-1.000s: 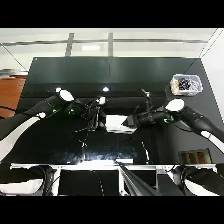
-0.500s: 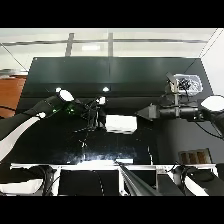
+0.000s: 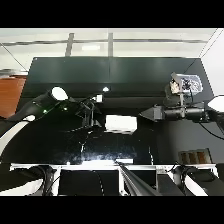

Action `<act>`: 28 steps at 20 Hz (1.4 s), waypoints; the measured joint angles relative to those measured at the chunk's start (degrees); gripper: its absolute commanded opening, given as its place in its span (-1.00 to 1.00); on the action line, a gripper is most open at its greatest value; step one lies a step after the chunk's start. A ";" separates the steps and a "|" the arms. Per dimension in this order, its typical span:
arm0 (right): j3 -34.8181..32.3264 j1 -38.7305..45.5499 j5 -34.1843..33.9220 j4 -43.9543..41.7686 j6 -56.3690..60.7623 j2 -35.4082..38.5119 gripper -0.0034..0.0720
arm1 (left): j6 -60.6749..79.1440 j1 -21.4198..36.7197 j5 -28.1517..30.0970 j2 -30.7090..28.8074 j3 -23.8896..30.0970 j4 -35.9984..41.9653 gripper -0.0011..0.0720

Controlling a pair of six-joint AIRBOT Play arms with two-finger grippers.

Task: Fold the box and place the chain.

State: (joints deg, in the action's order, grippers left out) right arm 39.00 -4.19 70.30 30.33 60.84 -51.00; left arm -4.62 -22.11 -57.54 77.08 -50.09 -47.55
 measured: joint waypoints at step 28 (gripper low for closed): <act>0.00 29.16 10.69 12.76 0.00 8.92 -0.85 | 5.68 -12.02 6.03 6.73 -6.23 13.38 0.97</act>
State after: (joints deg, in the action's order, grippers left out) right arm 39.00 24.97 80.99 43.09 60.84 -42.09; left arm 1.06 -34.13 -51.51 83.81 -56.31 -34.17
